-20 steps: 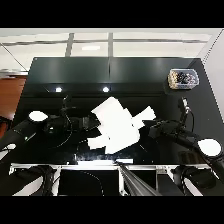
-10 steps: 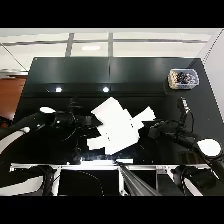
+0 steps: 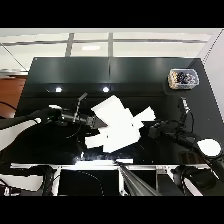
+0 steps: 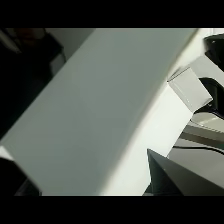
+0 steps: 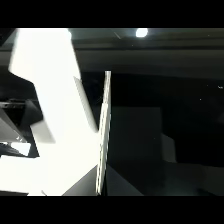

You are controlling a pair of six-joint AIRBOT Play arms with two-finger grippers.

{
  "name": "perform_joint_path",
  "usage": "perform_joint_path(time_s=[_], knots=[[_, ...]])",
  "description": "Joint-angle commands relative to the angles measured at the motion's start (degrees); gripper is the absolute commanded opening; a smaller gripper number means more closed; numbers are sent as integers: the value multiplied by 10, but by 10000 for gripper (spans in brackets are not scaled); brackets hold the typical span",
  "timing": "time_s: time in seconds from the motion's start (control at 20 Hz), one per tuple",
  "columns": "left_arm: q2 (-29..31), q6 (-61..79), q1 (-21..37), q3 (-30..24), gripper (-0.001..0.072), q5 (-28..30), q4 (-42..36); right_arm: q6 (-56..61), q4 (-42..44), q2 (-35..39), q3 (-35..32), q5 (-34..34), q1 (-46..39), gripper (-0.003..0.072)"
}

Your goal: Fold the box and place the chain.

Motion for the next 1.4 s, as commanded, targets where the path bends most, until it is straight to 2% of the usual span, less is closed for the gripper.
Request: perform_joint_path(time_s=[0.0, 0.05, 0.25, 0.3, 0.35, 0.4, 0.55, 0.6, 0.7, 0.75, 0.8, 0.85, 0.9, 1.05, 1.15, 1.25, 1.35], knots=[[-10, 56, 0, 3, 691, -25, -1, 2, 0, 0, 0, 0, 0, 49], [-10, 63, 0, 3, 669, -25, -1, 2, 0, 0, 0, 0, 0, 49], [-10, 71, 0, 7, 471, -23, 0, 2, 0, 0, 0, 0, 0, 49], [-10, 70, 0, 8, 406, -23, 0, 2, 0, 0, 0, 0, 0, 49], [-10, 71, 0, 9, 278, -25, 0, 2, -1, 0, 0, 0, 0, 49], [-10, 71, 0, 9, 237, -26, 0, 2, -1, 0, 0, 0, 0, 49], [-10, 71, 0, 9, 219, -41, 2, 2, -1, 0, 0, 3, 0, 49], [-10, 71, 0, 9, 152, -49, 4, 2, -2, 0, 0, 3, 0, 49], [-10, 74, 0, 11, 108, -65, 17, 2, -11, 0, 0, 2, 0, 52], [-10, 74, 0, 14, 91, -71, 31, 2, -20, 0, 0, 2, 0, 199], [-10, 75, 0, 19, 30, -73, 50, 2, -33, 1, 1, 3, 0, 434], [-10, 75, 0, 27, 29, -77, 72, 2, -55, 1, 4, 3, 0, 675], [-10, 74, 0, 35, 28, -82, 85, 2, -87, 1, 12, 7, -3, 708], [1, 74, -4, 58, 26, -86, 92, 2, -225, 1, 74, 59, -47, 708], [35, 96, -22, 71, 25, -76, 127, 1, -319, 1, 129, 96, -76, 708], [89, 108, -51, 75, 24, -21, 180, -12, -394, 1, 166, 106, -83, 708], [133, 158, -75, 75, 25, 26, 192, -63, -394, 0, 169, 113, -80, 708]])
